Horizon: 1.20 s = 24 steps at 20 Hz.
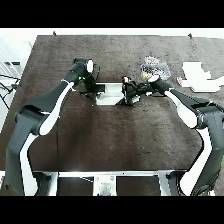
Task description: Fold the box and place the chain.
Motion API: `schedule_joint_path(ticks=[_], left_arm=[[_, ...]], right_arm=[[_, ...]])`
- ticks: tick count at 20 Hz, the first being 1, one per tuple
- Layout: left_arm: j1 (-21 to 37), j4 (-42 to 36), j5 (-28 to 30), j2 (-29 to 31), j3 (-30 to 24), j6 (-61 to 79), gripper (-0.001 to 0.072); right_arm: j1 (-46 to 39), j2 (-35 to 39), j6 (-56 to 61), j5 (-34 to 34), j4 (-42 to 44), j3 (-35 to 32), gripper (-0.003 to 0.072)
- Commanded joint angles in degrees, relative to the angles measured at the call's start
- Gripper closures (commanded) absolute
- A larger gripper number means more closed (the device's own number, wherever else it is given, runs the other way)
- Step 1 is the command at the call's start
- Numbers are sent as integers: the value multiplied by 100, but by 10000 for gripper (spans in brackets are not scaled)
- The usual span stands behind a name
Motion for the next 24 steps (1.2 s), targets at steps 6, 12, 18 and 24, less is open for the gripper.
schedule_joint_path(ticks=[6, 12, 18, 24], left_arm=[[-15, -72, 262, -15, 15, 125, 555], [-15, -98, 345, -20, 11, 151, 639], [26, -153, -55, -15, 17, 289, 305], [26, -136, -498, 293, 37, 1180, 268]], right_arm=[[2, -2, 2, 2, 0, -2, 177], [2, -2, 2, 2, -2, -2, 177], [2, -2, 2, 2, 0, -2, 177], [2, -2, 2, 2, 0, -2, 177]])
